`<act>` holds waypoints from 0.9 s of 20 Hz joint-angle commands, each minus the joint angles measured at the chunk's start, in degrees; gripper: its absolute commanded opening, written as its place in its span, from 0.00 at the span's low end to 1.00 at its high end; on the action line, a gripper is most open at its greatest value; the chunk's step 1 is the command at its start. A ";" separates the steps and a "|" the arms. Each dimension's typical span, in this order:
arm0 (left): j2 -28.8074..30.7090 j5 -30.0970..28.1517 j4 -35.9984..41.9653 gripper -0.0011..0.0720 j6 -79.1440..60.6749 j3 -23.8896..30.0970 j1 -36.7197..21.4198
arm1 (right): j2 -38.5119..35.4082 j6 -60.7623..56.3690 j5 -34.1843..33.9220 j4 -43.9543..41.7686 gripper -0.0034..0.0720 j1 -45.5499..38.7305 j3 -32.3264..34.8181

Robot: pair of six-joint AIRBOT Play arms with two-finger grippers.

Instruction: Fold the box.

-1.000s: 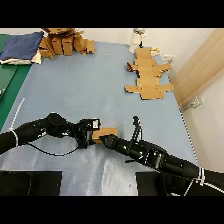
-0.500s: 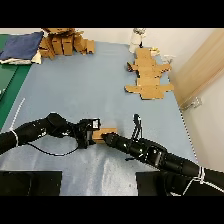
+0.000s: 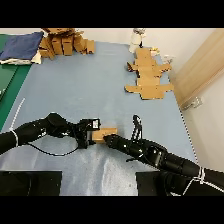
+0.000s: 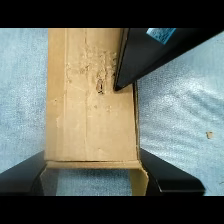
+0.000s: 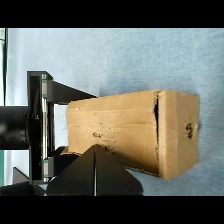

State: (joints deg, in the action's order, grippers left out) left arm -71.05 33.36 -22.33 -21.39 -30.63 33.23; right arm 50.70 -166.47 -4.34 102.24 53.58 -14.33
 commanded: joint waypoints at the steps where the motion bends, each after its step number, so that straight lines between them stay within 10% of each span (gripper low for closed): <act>1: 0.02 0.02 -0.02 0.58 0.00 -0.02 -0.02 | -0.72 0.09 0.55 0.02 0.05 -0.02 -0.07; 9: 0.09 -1.01 0.02 0.58 2.64 -0.04 -0.02 | -19.87 9.51 17.44 3.19 0.05 -10.32 -3.69; 18: 9.53 -32.44 0.09 0.58 24.46 -0.02 -2.25 | -31.36 9.75 28.89 7.10 0.05 -16.00 -3.67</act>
State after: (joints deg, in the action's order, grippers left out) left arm -64.29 11.25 -22.24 -3.27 -30.63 32.42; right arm 21.39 -156.99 19.90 107.90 38.48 -17.93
